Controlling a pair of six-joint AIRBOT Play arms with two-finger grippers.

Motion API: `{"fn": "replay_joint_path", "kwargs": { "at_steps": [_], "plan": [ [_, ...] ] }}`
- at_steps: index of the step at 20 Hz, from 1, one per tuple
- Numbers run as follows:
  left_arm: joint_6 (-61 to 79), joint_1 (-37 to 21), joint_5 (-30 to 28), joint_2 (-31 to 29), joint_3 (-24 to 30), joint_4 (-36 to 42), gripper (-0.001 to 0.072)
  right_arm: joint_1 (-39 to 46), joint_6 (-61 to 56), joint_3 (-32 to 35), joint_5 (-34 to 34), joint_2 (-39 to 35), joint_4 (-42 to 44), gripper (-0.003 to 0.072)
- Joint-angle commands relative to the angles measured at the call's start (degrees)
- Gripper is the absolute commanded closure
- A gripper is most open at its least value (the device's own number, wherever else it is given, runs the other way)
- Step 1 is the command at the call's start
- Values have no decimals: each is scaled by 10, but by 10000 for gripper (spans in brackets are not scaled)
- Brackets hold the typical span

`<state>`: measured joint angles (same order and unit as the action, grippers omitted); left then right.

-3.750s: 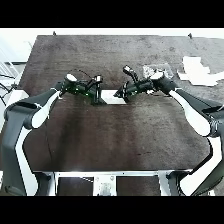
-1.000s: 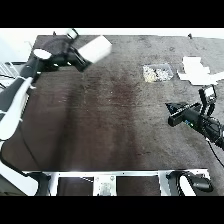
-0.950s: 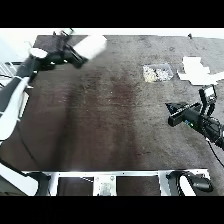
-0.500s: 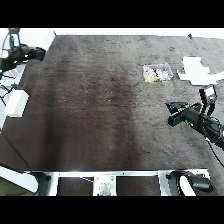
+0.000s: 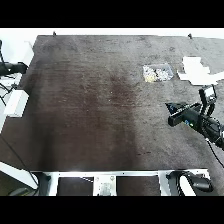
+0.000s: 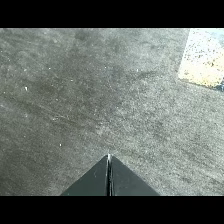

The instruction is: Fold the box and place the chain.

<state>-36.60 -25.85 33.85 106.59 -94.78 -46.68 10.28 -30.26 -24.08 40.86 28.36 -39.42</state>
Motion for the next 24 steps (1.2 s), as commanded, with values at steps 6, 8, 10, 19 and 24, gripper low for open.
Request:
{"fn": "replay_joint_path", "kwargs": {
  "at_steps": [6, 8, 10, 19, 24],
  "plan": [
    [28, -18, -13, 78, -20, -4, 694, 0, 0, 0, -35, 0, 32, 669],
    [32, -18, -14, 92, -27, 2, 694, 0, 0, 0, -40, 0, 34, 670],
    [52, -18, -11, 101, -30, 23, 693, 0, 0, 0, -41, 0, 34, 670],
    [63, -18, -33, 104, -30, 38, -11, 0, 0, 0, -70, 0, 34, 548],
    [71, -18, 9, 100, -69, 28, -11, 0, 0, 0, -70, 0, 34, 354]
  ]
}}
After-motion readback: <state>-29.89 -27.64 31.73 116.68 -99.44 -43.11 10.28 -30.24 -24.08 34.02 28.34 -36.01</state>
